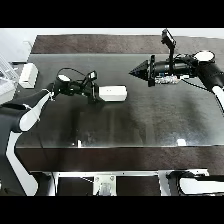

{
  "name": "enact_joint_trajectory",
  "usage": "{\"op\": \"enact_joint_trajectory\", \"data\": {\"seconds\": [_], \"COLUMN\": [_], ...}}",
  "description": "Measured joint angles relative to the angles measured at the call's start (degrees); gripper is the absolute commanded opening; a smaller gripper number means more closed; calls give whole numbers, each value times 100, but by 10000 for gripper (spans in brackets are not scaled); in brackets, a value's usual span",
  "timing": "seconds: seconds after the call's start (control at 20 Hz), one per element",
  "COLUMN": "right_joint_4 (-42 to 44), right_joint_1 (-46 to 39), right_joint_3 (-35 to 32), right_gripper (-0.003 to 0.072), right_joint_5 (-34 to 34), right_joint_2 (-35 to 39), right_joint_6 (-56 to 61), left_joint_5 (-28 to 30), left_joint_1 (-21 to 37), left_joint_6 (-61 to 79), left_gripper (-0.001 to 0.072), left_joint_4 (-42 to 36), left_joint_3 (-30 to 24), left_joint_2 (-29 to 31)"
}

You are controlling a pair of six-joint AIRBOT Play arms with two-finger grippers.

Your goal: Fold the box and place the chain.

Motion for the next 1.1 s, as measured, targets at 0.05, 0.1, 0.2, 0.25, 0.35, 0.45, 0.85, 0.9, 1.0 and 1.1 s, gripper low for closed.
{"op": "enact_joint_trajectory", "data": {"seconds": [0.05, 0.1, 0.2, 0.25, 0.35, 0.45, 0.85, 0.9, 1.0, 1.1], "right_joint_4": [-4, 11, 31, 33, 39, 52, 55, 55, 55, 55], "right_joint_1": [-2, -17, -42, -42, -59, -66, -66, -66, -66, -66], "right_joint_3": [-7, -13, -20, -20, -22, -22, -22, -22, -22, -22], "right_gripper": [9, 9, 9, 9, 9, 9, 8, 9, 9, 8], "right_joint_5": [2, 4, 2, 4, 2, 4, 2, 2, 2, 2], "right_joint_2": [0, 4, 9, 9, 9, 9, 9, 9, 9, 9], "right_joint_6": [35, 81, 201, 249, 358, 461, 658, 662, 667, 671], "left_joint_5": [72, 188, 402, 518, 796, 1174, 2385, 2483, 2673, 2881], "left_joint_1": [24, 63, 192, 293, 562, 903, 2474, 2608, 2833, 3058], "left_joint_6": [-109, -223, -494, -660, -1043, -1464, -3585, -3779, -4194, -4568], "left_gripper": [14, 14, 14, 14, 14, 15, 16, 16, 16, 16], "left_joint_4": [2, 2, -22, -17, -24, -2, 522, 638, 931, 1226], "left_joint_3": [0, 0, 0, -7, -4, -4, -42, -81, -223, -398], "left_joint_2": [107, 243, 564, 748, 1121, 1458, 1906, 1902, 1891, 1891]}}
